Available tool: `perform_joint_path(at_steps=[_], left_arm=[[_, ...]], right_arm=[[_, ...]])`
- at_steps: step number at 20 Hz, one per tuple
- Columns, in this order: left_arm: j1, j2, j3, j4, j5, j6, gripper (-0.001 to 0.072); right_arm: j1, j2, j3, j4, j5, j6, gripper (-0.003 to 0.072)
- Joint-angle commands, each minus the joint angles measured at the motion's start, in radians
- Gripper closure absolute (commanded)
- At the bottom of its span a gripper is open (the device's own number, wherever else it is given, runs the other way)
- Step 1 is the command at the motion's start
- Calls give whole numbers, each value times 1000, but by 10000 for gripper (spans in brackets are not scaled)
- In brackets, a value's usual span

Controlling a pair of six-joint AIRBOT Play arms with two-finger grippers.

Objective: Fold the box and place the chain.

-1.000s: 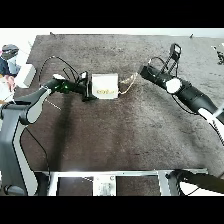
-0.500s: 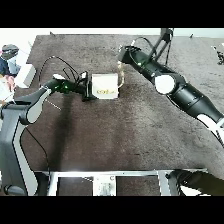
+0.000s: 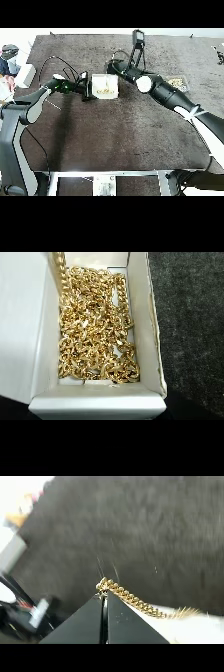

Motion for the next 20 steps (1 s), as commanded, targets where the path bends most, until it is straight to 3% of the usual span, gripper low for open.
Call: perform_joint_path(at_steps=[1,3,4,7,8,11,13,16,20], left_arm=[[1,0,0,0,0,1,432],[1,0,0,0,0,0,432],[1,0,0,0,0,0,432],[1,0,0,0,0,1,432],[1,0,0,0,0,0,432],[1,0,0,0,0,0,432],[1,0,0,0,0,0,432],[1,0,0,0,0,0,432],[1,0,0,0,0,0,432]], right_arm=[[-2,-68,3,-30,95,0,661],[-19,-76,3,-52,127,-34,309],[-29,-68,3,-55,126,-80,350],[-87,-28,20,-54,162,-254,356],[-121,-29,51,-53,221,-294,459],[-199,-31,119,-3,328,-392,463],[-227,-33,128,166,389,-502,258],[-227,-75,127,359,499,-650,280],[-197,-171,128,525,496,-787,279]])
